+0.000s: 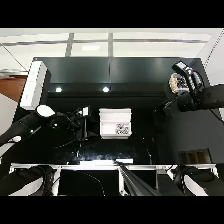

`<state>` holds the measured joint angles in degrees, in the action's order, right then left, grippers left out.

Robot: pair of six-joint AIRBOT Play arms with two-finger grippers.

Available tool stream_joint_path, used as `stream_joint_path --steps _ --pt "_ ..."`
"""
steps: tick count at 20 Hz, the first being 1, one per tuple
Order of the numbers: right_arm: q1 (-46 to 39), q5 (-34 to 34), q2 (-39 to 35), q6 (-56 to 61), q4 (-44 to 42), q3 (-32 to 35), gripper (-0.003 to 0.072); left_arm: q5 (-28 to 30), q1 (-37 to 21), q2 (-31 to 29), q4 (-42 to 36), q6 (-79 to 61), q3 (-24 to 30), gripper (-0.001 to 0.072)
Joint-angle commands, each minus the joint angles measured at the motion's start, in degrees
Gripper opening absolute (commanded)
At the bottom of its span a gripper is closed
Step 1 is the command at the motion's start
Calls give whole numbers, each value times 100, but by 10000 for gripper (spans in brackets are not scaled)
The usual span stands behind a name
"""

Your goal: Fold the box and place the chain.

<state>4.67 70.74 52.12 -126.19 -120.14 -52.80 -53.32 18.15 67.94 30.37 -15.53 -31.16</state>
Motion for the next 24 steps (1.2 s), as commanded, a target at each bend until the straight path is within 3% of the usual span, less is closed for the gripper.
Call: stream_joint_path --steps 1,19,24 --pt "4 0 -4 24 -2 4 504 52 129 210 -264 -452 2 716" --pt "4 -11 -4 24 0 4 504 420 341 275 -586 -527 2 716" --pt "7 -151 -4 24 0 37 504 649 625 387 -577 -549 -2 716"
